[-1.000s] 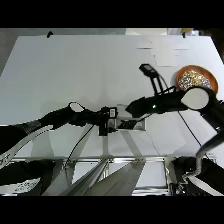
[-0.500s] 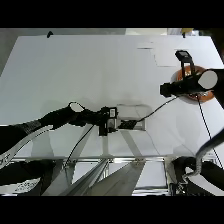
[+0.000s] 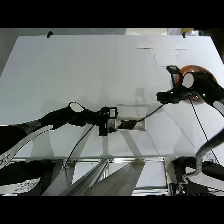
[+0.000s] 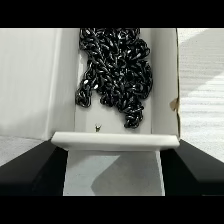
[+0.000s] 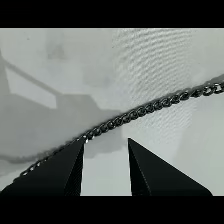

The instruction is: Fold the box and place the chain.

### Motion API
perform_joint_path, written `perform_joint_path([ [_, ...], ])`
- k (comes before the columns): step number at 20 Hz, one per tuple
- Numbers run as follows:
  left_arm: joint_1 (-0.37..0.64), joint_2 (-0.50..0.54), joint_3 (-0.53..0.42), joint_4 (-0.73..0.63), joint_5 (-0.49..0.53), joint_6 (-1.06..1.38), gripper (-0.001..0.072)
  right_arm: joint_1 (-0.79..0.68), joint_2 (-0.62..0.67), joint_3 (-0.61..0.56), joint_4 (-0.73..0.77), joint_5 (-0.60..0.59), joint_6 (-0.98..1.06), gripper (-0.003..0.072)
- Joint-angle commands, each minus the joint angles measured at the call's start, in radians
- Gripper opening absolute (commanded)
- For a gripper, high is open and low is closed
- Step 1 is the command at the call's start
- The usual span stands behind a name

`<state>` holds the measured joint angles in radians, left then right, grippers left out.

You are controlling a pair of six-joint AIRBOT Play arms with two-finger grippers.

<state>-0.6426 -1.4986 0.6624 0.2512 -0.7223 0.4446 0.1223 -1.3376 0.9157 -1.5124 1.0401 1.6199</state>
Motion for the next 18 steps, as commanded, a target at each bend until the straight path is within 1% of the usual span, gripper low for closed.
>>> perform_joint_path([
  [1,0.0,0.001,0.0,0.0,0.0,0.0,0.0206,-0.001,-0.05,-0.007,-0.006,-0.008,0.008,0.0291],
  [5,0.0,0.001,0.0,0.0,0.0,0.0,0.0206,-0.001,-0.055,-0.011,-0.007,-0.027,0.007,0.0286],
  [7,0.0,0.001,0.0,0.0,0.0,0.0,0.0206,-0.001,-0.057,-0.011,-0.007,-0.046,0.007,0.0242],
  [13,0.0,0.001,0.0,0.0,0.0,0.0,0.0206,-0.001,-0.063,-0.024,-0.007,-0.053,0.01,0.0242],
  [15,0.0,0.001,0.0,0.0,0.0,0.0,0.0206,-0.001,-0.064,-0.035,-0.022,-0.053,0.046,0.0242],
  [18,0.0,0.001,0.0,0.0,0.0,0.0,0.0206,-0.001,-0.064,-0.048,-0.037,-0.054,0.048,0.0237],
])
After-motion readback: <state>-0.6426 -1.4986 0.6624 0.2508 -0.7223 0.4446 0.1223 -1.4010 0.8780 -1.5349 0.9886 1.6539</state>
